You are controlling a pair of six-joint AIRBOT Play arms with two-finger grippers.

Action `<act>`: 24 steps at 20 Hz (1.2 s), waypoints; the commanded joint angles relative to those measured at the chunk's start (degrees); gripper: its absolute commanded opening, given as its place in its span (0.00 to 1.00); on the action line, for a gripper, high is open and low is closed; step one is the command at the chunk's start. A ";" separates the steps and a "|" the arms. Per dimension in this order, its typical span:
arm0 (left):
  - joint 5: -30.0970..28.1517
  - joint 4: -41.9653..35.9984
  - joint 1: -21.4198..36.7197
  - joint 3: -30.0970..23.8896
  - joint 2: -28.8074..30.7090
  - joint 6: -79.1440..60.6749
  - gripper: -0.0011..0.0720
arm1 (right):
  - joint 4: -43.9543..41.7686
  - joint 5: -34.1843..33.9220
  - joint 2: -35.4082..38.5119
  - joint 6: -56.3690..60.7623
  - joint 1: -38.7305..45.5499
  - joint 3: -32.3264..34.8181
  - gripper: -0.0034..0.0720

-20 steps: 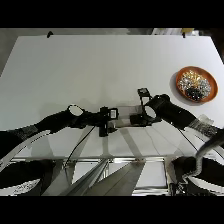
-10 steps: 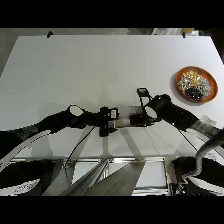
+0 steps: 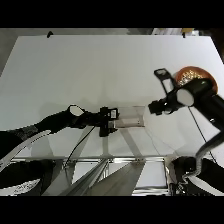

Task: Fold the box and place the chain.

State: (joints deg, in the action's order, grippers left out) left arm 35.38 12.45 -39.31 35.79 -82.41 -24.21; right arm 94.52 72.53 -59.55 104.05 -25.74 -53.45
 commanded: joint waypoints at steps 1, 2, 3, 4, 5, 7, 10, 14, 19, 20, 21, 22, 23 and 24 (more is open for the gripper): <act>0.02 0.00 -0.02 0.04 0.04 0.00 0.51 | -3.54 0.90 -0.24 -10.49 8.31 -8.00 0.52; 0.00 0.00 0.00 0.04 0.04 0.00 0.51 | -3.13 0.59 -1.18 -12.20 10.69 -10.27 0.52; 0.02 0.00 -0.02 0.04 0.04 0.00 0.51 | -1.81 -0.15 -2.43 -13.33 13.27 -12.07 0.48; 0.07 0.00 -0.02 0.04 0.04 0.00 0.51 | -0.31 -1.03 -4.35 -14.58 16.61 -13.77 0.43; 0.02 0.00 -0.02 0.04 0.04 0.00 0.51 | 0.13 -1.68 -6.64 -15.37 20.00 -15.10 0.43; 0.04 0.00 -0.02 0.04 0.04 0.00 0.51 | 0.20 -0.94 -12.85 -17.57 26.91 -17.51 0.43; 0.17 -0.02 -0.02 0.04 0.04 0.00 0.51 | 0.24 -0.81 -21.20 -17.57 35.10 -19.28 0.35; 0.31 0.00 -0.02 0.02 0.04 0.00 0.51 | 0.24 -1.11 -26.67 -17.62 41.55 -19.28 0.34; 0.44 0.00 -0.02 0.04 0.04 0.00 0.51 | 0.09 -4.11 -29.64 -17.62 43.41 -19.28 0.34; 0.44 0.00 -0.02 0.02 0.04 0.00 0.51 | -0.37 -4.55 -30.21 -17.59 43.41 -19.28 0.34; 0.44 0.00 -0.02 0.04 0.04 0.00 0.51 | -0.52 -4.81 -30.86 -17.59 43.41 -19.28 0.34; 0.44 0.00 -0.02 0.02 0.07 0.00 0.51 | -0.57 -5.03 -31.45 -17.57 43.41 -19.28 0.34; 0.44 0.00 -0.02 0.04 0.07 0.00 0.51 | -0.63 -5.51 -31.98 -17.57 43.41 -19.28 0.35; 0.44 0.00 -0.02 0.04 0.04 0.00 0.51 | -0.96 -6.19 -32.33 -17.57 43.41 -19.28 0.35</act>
